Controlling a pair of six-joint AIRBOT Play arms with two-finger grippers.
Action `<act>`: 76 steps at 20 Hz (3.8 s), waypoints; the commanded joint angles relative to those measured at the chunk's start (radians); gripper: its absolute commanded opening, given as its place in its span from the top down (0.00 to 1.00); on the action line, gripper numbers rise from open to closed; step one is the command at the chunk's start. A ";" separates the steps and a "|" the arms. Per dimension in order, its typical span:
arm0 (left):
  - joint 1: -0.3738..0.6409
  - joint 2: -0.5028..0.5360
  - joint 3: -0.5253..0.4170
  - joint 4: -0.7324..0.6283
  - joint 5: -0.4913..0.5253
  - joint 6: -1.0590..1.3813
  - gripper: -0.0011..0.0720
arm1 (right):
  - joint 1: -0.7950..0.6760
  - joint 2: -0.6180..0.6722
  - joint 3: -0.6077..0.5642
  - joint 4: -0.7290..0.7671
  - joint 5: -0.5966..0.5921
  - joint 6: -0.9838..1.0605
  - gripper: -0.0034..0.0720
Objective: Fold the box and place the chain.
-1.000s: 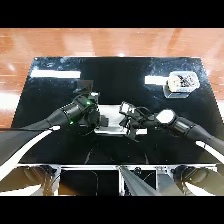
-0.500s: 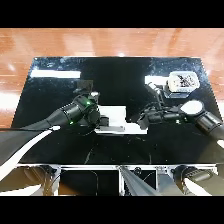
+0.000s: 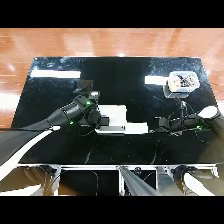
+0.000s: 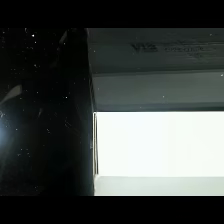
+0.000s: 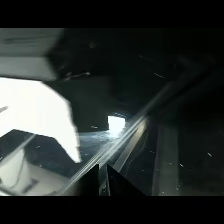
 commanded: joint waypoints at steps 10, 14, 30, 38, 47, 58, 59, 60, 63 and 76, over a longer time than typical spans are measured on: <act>0.001 0.000 0.000 0.000 0.009 0.000 0.96 | 0.230 -0.159 -0.027 0.327 -0.231 -0.086 0.85; 0.000 0.000 0.000 0.000 0.009 0.000 0.96 | 0.293 -0.159 0.027 0.348 -0.214 -0.105 0.49; 0.000 0.000 0.000 0.000 0.009 0.000 0.96 | 0.476 -0.159 0.125 0.338 -0.234 -0.016 0.08; 0.000 0.000 0.000 0.000 0.017 0.000 0.96 | 0.695 -0.159 0.255 -0.210 -0.357 0.544 0.09; 0.000 0.000 0.000 0.005 0.017 0.000 0.96 | 0.858 -0.264 0.434 -0.493 -0.234 0.875 0.18; 0.000 0.000 0.000 0.006 0.016 0.000 0.96 | 0.881 -0.314 0.463 -0.537 -0.172 0.918 0.49; 0.000 0.000 0.000 0.005 0.017 0.001 0.96 | 0.881 -0.316 0.463 -0.538 -0.167 0.920 0.49; 0.000 0.000 0.000 0.006 0.016 0.001 0.96 | 0.881 -0.321 0.463 -0.543 -0.161 0.925 0.49; 0.000 0.000 0.000 0.008 0.016 0.001 0.96 | 0.882 -0.331 0.465 -0.560 -0.146 0.930 0.49; 0.000 0.000 0.000 0.008 0.015 0.001 0.96 | 0.882 -0.380 0.515 -0.582 -0.151 0.930 0.49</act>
